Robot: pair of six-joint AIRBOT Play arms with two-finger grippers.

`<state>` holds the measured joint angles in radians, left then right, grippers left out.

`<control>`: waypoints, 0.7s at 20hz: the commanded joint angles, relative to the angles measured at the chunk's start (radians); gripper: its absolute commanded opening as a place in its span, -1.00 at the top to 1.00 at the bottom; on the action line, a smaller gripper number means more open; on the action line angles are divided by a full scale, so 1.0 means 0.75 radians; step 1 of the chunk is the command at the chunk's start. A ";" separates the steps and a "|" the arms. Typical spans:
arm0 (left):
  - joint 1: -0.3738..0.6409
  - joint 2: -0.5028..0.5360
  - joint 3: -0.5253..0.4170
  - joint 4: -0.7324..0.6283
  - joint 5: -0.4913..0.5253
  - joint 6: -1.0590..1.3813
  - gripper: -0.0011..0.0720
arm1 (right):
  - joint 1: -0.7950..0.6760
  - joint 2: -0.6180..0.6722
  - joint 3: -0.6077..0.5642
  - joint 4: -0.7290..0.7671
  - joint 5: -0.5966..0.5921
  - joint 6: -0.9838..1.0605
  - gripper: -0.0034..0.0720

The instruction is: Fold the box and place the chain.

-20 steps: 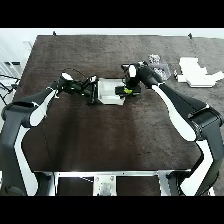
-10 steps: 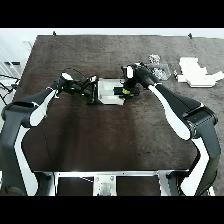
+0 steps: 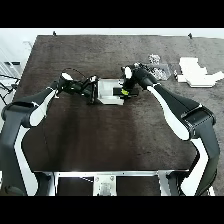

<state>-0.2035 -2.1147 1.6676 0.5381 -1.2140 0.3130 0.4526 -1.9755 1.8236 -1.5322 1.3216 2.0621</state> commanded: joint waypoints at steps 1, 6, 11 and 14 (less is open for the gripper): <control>-0.001 -0.001 0.000 0.000 0.002 0.002 -0.19 | 0.002 -0.001 0.002 0.003 -0.010 0.014 0.81; -0.001 -0.001 0.000 0.000 0.002 0.002 -0.19 | 0.002 -0.001 0.002 0.002 -0.041 0.014 0.87; -0.001 -0.001 0.000 0.000 0.002 0.001 -0.19 | 0.001 0.002 0.002 0.002 -0.040 0.013 -0.14; -0.001 -0.001 0.000 0.000 0.002 0.002 -0.19 | 0.001 0.012 0.002 0.002 -0.035 0.013 -0.47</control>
<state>-0.2039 -2.1147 1.6676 0.5381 -1.2121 0.3153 0.4538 -1.9724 1.8244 -1.5269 1.2907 2.0701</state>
